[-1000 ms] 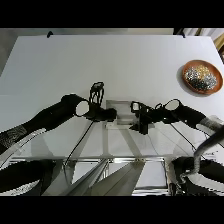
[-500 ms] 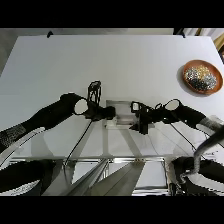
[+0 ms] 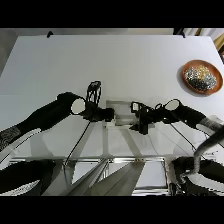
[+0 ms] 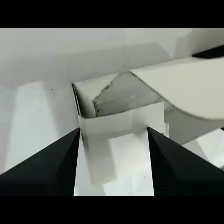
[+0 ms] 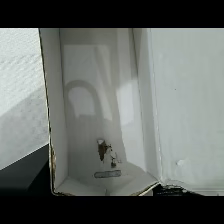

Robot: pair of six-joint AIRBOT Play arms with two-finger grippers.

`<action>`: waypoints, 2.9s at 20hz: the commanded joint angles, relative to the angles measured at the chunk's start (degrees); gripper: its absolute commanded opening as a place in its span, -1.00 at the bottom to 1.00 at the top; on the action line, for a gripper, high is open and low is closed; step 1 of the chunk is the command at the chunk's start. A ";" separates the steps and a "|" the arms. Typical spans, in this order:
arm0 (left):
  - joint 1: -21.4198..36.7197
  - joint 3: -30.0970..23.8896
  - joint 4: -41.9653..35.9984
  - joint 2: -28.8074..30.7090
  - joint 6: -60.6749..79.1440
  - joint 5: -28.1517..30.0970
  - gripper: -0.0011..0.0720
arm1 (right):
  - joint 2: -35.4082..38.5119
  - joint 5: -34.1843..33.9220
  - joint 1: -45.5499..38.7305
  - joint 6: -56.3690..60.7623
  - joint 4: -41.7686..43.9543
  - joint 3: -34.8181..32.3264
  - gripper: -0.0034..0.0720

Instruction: Fold the box and place the chain.

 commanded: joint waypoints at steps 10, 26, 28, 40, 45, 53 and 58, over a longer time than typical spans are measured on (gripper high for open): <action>-1.51 0.02 -1.92 -1.51 2.23 0.24 0.22 | 0.04 -0.02 0.04 0.04 0.04 0.00 0.16; -1.09 0.02 -1.18 -1.57 -0.42 3.72 -0.38 | 0.04 -0.02 0.04 0.04 0.04 0.00 0.16; -1.57 0.02 -0.98 -2.12 -0.42 3.65 -0.03 | 0.04 -0.02 0.04 0.04 0.04 0.00 0.16; -2.69 7.78 7.82 -6.80 -0.52 -4.90 0.02 | 0.04 0.00 0.04 0.04 0.07 0.00 0.16; -4.20 8.96 8.61 -10.32 -0.50 -6.14 0.14 | 0.04 -0.02 0.04 0.04 0.07 0.00 0.16; -4.07 13.11 9.05 -15.08 -1.90 -11.30 0.11 | 0.04 -0.02 0.04 0.04 0.07 0.00 0.16; -4.04 13.11 8.63 -15.37 -2.10 -11.32 -0.46 | 0.04 -0.02 0.04 0.04 0.04 0.00 0.16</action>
